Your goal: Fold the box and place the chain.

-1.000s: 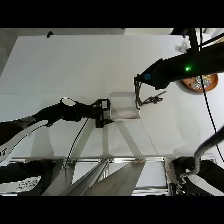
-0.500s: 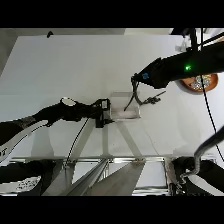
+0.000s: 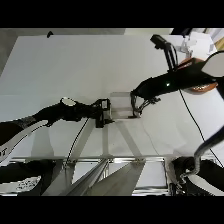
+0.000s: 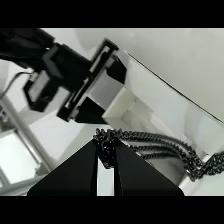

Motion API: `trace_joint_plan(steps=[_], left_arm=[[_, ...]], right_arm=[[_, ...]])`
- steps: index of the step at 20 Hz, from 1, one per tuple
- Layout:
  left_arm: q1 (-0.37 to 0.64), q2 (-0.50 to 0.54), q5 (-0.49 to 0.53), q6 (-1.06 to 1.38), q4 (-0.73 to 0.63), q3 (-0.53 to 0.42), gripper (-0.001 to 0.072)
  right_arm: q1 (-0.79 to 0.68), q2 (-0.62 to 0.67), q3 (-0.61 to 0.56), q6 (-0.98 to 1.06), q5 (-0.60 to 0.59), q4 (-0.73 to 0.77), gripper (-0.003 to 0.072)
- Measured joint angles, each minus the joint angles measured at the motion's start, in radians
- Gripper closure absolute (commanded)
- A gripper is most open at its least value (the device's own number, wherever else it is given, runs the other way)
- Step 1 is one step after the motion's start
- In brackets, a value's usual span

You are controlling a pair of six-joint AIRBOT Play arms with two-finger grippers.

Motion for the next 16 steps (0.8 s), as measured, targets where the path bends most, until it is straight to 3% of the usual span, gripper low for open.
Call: trace_joint_plan(steps=[6,13,15,16], left_arm=[[0.0,0.0,0.0,0.0,0.0,0.0,0.0698],[0.0,0.0,0.0,0.0,0.0,0.0,0.0698],[0.0,0.0,0.0,0.0,0.0,0.0,0.0698],[0.0,0.0,0.0,0.0,0.0,0.0,0.0698]], right_arm=[[0.071,-0.101,-0.113,-0.03,-0.157,-0.008,0.0674],[0.12,-0.209,-0.133,-0.008,-0.208,-0.108,0.0662],[0.124,-0.219,-0.134,0.0,-0.21,-0.129,0.0516],[0.125,-0.223,-0.134,0.006,-0.208,-0.136,0.0487]])
